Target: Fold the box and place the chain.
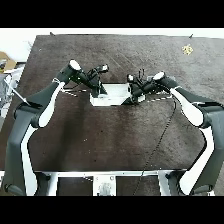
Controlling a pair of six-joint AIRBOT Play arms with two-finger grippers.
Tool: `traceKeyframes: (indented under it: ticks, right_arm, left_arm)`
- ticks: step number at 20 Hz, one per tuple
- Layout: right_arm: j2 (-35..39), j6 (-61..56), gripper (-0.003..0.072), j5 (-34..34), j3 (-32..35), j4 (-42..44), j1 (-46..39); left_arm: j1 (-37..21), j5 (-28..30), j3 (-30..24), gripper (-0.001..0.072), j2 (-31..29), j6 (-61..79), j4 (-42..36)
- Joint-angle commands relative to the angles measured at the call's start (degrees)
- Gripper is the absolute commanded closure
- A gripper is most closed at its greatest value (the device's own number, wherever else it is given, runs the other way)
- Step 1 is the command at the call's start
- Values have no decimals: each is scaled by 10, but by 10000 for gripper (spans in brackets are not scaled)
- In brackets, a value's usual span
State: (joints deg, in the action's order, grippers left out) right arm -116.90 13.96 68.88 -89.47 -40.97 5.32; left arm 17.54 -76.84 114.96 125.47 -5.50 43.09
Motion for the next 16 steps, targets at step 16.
traceKeyframes:
  ticks: [16]
  right_arm:
    - [0,-1,244,-12,0,-4,0]
  left_arm:
    - [0,-1,0,699,0,0,-7]
